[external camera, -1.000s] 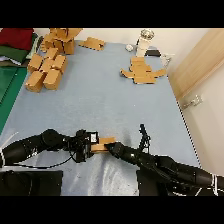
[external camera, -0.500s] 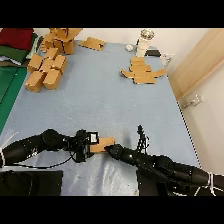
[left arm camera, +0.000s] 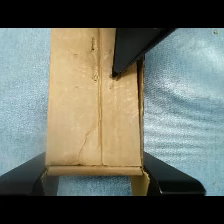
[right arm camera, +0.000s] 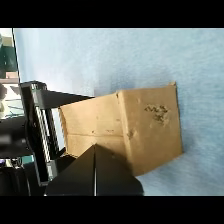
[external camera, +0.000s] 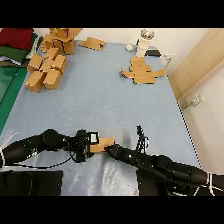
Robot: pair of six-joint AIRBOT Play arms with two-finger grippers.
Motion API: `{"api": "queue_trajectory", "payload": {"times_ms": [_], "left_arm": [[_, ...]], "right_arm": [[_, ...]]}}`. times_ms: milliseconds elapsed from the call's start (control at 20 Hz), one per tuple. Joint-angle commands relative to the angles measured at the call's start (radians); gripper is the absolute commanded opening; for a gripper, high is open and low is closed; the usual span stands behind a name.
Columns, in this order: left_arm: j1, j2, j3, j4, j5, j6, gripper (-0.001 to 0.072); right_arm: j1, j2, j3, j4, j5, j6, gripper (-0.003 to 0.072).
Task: Fold the box.
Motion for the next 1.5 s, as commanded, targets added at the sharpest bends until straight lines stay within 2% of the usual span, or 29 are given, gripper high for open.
{"api": "queue_trajectory", "payload": {"times_ms": [0,100,150,300,400,500,600,750,1050,1300,1450], "left_arm": [[0.000,0.001,0.000,0.000,0.000,0.000,0.0382],[0.000,0.001,0.000,0.000,0.000,0.000,0.0382],[0.000,0.001,0.000,0.000,0.000,0.000,0.0382],[0.000,0.001,0.000,0.000,0.000,0.000,0.0382],[0.000,0.001,0.000,0.000,0.000,0.000,0.0382],[0.000,0.001,0.000,0.000,0.000,0.000,0.0382],[0.000,0.001,0.000,0.000,0.001,0.000,0.0383],[0.000,0.001,0.000,0.000,-0.001,0.000,0.0383],[-0.001,0.001,0.001,-0.002,0.001,0.000,0.0382],[0.000,0.005,0.010,-0.053,0.004,-0.010,0.0381],[0.000,0.058,0.027,-0.043,0.083,-0.122,0.0381]], "right_arm": [[0.002,0.031,0.026,-0.065,-0.005,-0.002,0.0002],[0.000,0.113,0.077,-0.157,-0.133,-0.002,0.0002],[-0.011,0.160,0.109,-0.232,-0.233,-0.002,0.0001],[-0.093,0.256,0.232,-0.477,-0.622,0.016,0.0001],[-0.183,0.257,0.345,-0.692,-0.954,0.079,0.0002],[-0.288,0.217,0.455,-0.839,-1.257,0.078,0.0003],[-0.400,0.146,0.544,-0.875,-1.421,0.021,0.0003],[-0.518,0.020,0.621,-0.766,-1.431,-0.063,0.0003],[-0.530,-0.209,0.639,-0.574,-1.284,-0.090,0.0003],[-0.531,-0.240,0.640,-0.568,-1.213,-0.090,0.0003],[-0.531,-0.240,0.640,-0.599,-1.214,-0.090,0.0004]]}}
